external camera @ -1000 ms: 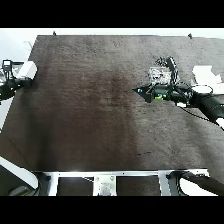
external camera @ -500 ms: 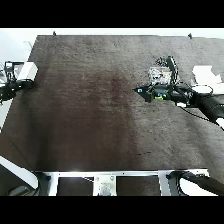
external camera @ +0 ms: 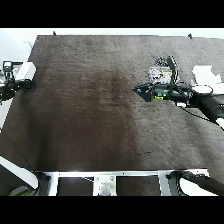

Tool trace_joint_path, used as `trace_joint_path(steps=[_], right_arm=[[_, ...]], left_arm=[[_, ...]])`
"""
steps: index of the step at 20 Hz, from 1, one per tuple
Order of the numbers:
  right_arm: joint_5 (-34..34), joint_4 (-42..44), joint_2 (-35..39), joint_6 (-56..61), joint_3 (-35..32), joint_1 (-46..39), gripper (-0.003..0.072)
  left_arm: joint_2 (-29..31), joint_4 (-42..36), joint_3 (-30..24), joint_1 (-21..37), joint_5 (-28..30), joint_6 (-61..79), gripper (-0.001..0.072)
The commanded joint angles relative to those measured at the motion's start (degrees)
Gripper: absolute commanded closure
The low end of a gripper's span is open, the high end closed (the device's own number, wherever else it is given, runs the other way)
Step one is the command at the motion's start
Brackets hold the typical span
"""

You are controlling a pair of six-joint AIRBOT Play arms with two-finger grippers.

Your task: Fold the box and place the chain.

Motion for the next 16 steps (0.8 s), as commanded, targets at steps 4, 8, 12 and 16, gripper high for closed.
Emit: trace_joint_path(steps=[4,8,12,16], right_arm=[[-1.09,0.13,-0.04,0.0,0.0,-0.04,0.0439],[-1.68,0.11,-0.04,0.0,0.0,-0.04,0.0406],[-2.56,0.11,-0.04,0.0,0.0,-0.04,0.037],[-2.97,0.11,-0.04,0.0,0.0,-0.04,0.0303]], left_arm=[[0.55,2.16,0.42,0.02,-2.14,0.22,0.0],[0.55,4.17,0.87,1.44,-9.62,-0.07,-0.0009],[0.55,4.42,0.87,3.15,-12.72,-0.26,-0.001],[0.57,4.57,0.9,3.85,-14.6,-0.15,-0.0011]])
